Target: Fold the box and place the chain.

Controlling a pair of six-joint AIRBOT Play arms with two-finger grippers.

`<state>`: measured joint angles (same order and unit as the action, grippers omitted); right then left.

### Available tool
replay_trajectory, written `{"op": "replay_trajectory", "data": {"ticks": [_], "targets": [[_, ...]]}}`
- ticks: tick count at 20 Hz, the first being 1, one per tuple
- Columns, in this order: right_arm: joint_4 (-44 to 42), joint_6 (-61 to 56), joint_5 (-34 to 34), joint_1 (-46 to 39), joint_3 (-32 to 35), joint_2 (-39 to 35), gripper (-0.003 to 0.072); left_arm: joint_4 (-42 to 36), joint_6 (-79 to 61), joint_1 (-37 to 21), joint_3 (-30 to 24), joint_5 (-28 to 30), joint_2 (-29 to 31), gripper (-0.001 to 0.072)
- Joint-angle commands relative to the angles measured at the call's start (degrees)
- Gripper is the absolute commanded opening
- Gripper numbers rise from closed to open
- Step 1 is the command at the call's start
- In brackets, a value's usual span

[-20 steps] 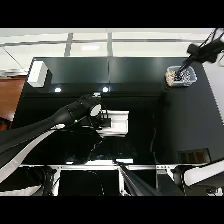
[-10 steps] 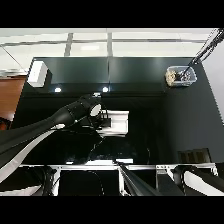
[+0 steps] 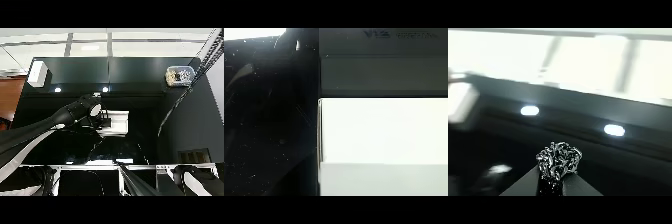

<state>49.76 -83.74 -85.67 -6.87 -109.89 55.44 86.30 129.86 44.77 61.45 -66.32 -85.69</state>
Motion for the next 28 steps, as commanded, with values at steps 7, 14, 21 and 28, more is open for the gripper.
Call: {"op": "replay_trajectory", "data": {"ticks": [7,14,21,28], "targets": [[-12.68,0.0,-5.84,7.17,0.04,-0.7,0.0012,-0.02,-0.02,-0.02,-0.02,-0.33,0.04,0.0028],[-12.7,-1.36,-2.58,13.44,0.04,2.54,0.0013,-0.02,-0.02,-0.02,-0.02,-0.35,0.04,0.0027],[-12.61,-0.83,0.79,22.88,0.04,8.13,0.0013,0.0,-0.02,-0.02,-0.02,-0.31,0.04,0.0028],[-5.4,-0.79,3.15,28.89,0.04,12.04,0.0014,-0.02,-0.02,-0.02,-0.02,-0.31,0.04,0.0028]]}}
